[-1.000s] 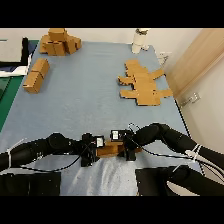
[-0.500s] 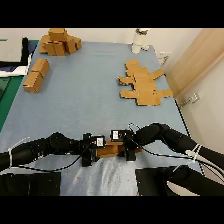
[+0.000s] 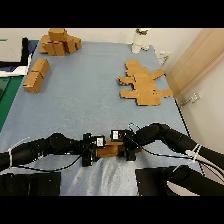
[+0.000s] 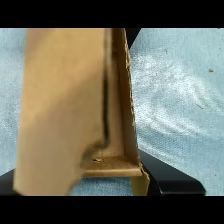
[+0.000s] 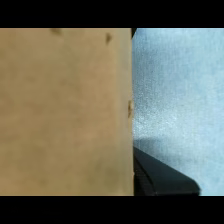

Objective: Fold the box.

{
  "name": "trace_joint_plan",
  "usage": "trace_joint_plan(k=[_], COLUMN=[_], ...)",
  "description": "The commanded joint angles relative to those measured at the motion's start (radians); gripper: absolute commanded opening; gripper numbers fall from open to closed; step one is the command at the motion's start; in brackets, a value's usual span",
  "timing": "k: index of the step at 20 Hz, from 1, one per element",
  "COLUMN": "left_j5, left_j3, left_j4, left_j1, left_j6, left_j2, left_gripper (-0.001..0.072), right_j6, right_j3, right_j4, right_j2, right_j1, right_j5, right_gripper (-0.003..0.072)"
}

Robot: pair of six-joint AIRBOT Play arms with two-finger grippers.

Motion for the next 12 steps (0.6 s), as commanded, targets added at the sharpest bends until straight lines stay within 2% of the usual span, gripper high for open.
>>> trace_joint_plan(k=[1, 6, 7, 8, 12], left_j5=[0.002, 0.002, 0.002, 0.002, 0.002], left_j3=[0.001, 0.001, 0.001, 0.001, 0.001], left_j4=[0.0, 0.0, 0.0, 0.0, 0.0], left_j1=[0.001, 0.001, 0.001, 0.001, 0.001], left_j6=[0.0, 0.0, 0.0, 0.0, 0.0], left_j2=[0.0, 0.0, 0.0, 0.0, 0.0], left_gripper=[0.0483, 0.0483, 0.0483, 0.0483, 0.0483], right_j6=[0.0, 0.0, 0.0, 0.016, 0.098], right_j3=[0.0, 0.001, 0.001, 0.004, 0.028], right_j4=[0.0, 0.011, 0.021, 0.021, 0.019], right_j2=[0.0, 0.0, 0.001, 0.002, 0.002], right_j1=[0.0, 0.0, 0.0, 0.0, 0.0], right_j5=[0.0, -0.009, -0.008, -0.023, -0.048], right_gripper=[0.0498, 0.0509, 0.0583, 0.0712, 0.0712])
